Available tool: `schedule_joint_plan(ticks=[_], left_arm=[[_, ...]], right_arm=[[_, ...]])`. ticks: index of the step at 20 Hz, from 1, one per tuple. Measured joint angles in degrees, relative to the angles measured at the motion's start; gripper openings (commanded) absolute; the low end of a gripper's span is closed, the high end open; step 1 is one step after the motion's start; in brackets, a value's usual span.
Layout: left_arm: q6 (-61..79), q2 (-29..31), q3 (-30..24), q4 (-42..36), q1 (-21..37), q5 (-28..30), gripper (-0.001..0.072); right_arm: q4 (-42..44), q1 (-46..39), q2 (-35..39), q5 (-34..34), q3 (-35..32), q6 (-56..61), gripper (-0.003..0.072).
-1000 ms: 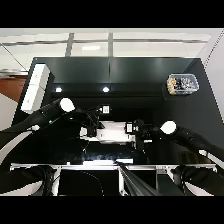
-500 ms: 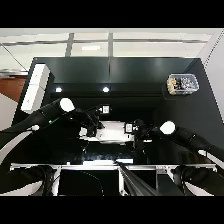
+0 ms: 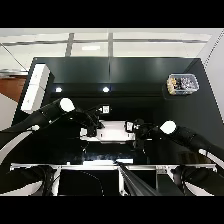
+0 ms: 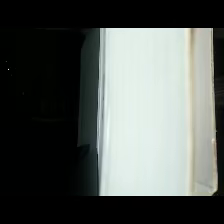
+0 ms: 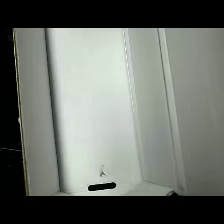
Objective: Fold the box and place the chain.
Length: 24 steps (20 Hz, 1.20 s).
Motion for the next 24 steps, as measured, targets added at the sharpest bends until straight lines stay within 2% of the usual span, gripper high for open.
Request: schedule_joint_plan(ticks=[9, 10, 11, 18, 19, 20, 21, 22, 24], left_arm=[[0.0, 0.0, 0.0, 0.0, 0.0, 0.0, 0.0032], [0.0, 0.0, 0.0, 0.0, 0.0, 0.0, 0.0033], [0.0, 0.0, 0.0, 0.0, 0.0, 0.0, 0.0034], [0.0, 0.0, 0.0, 0.0, 0.0, 0.1, 0.0036], [0.0, 0.0, 0.0, 0.0, 0.0, 0.1, 0.0055], [0.0, 0.0, 0.0, 0.0, 0.0, 0.2, 0.0211], [-0.1, 0.0, 0.0, 0.3, 0.0, 0.6, 0.0326], [-0.2, 0.1, 0.0, 0.2, 0.0, 0.6, 0.0364], [-0.2, 0.9, 0.0, 0.3, 0.0, 0.6, 0.0489]], right_arm=[[-0.2, 0.0, 0.0, 0.1, 0.0, 0.0, 0.0538], [-0.2, 0.0, 0.0, 0.1, 0.0, 0.0, 0.0502], [-0.2, 0.0, 0.0, 0.1, 0.0, 0.0, 0.0426], [-0.2, 0.0, 0.0, 0.1, 0.0, 0.0, 0.0427], [-0.2, 0.0, 0.0, 0.1, 0.0, 0.0, 0.0427], [-0.2, 0.0, 0.0, 0.1, 0.0, 0.0, 0.0427], [-0.2, 0.0, 0.0, 0.1, 0.0, 0.0, 0.0427], [-0.2, 0.0, 0.0, 0.1, 0.0, 0.0, 0.0427], [-0.2, 0.0, 0.0, 0.1, 0.0, 0.0, 0.0427]])
